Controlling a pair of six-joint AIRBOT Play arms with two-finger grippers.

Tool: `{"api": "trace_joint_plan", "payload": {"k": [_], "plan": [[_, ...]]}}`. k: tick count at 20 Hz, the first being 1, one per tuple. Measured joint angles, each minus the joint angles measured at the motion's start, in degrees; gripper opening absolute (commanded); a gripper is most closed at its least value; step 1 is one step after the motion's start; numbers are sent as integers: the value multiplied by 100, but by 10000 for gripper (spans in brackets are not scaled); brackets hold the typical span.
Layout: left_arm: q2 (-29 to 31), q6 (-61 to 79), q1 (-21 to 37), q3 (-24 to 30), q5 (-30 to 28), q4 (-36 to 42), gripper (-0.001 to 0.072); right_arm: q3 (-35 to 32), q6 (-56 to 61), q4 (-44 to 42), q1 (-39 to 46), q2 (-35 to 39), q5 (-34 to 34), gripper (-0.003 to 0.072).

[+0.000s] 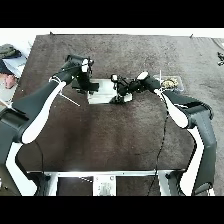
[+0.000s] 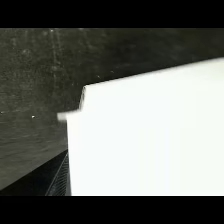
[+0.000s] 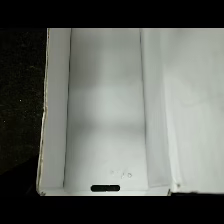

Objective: Fold the box and place the chain.

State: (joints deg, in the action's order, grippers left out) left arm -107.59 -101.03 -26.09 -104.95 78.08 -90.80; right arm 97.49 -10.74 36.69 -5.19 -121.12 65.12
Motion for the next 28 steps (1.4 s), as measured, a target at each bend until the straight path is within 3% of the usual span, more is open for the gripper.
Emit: {"api": "trace_joint_plan", "payload": {"k": [7,13,19,23,28], "plan": [[763,1534,437,-68,-127,284,374,0,2,0,0,0,2,386],[931,3611,1565,210,-411,2153,374,0,4,0,0,0,2,387],[940,4579,2004,415,-1108,3051,375,0,4,0,0,0,2,387],[525,5744,2319,538,-1241,4124,374,0,4,2,0,0,2,387],[-345,7875,2702,573,-852,5536,374,0,4,0,0,0,2,387]]}}
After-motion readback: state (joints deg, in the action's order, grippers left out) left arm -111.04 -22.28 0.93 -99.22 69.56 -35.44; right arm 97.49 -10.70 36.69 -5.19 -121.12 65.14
